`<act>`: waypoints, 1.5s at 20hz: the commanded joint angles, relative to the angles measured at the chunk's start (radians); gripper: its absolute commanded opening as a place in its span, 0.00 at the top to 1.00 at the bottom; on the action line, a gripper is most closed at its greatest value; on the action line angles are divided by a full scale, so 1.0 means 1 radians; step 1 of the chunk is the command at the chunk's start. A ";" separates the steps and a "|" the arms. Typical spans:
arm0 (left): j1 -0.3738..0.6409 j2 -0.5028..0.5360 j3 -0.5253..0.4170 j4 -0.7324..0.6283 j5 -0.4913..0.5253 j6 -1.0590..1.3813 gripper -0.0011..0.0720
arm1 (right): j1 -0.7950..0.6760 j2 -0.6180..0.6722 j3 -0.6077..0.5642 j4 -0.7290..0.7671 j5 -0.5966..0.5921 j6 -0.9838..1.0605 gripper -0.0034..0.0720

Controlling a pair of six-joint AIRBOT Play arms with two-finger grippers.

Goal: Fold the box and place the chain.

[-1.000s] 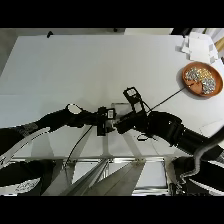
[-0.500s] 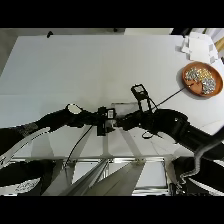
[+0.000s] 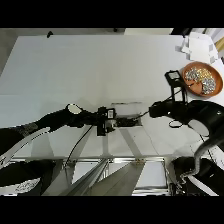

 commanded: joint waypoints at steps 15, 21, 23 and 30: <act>-0.001 0.000 0.001 0.000 0.000 0.000 0.89 | -0.397 -0.470 0.000 -0.057 -0.336 0.041 0.44; -0.001 0.000 0.001 0.000 0.000 0.000 0.89 | -0.397 -0.517 0.000 -0.057 -0.365 0.045 0.52; -0.001 0.000 0.001 0.000 0.000 0.000 0.89 | -0.397 -0.530 0.000 -0.057 -0.368 0.045 0.52; -0.001 0.000 0.001 0.000 0.000 0.000 0.89 | -0.397 -0.536 0.000 -0.057 -0.368 0.042 0.60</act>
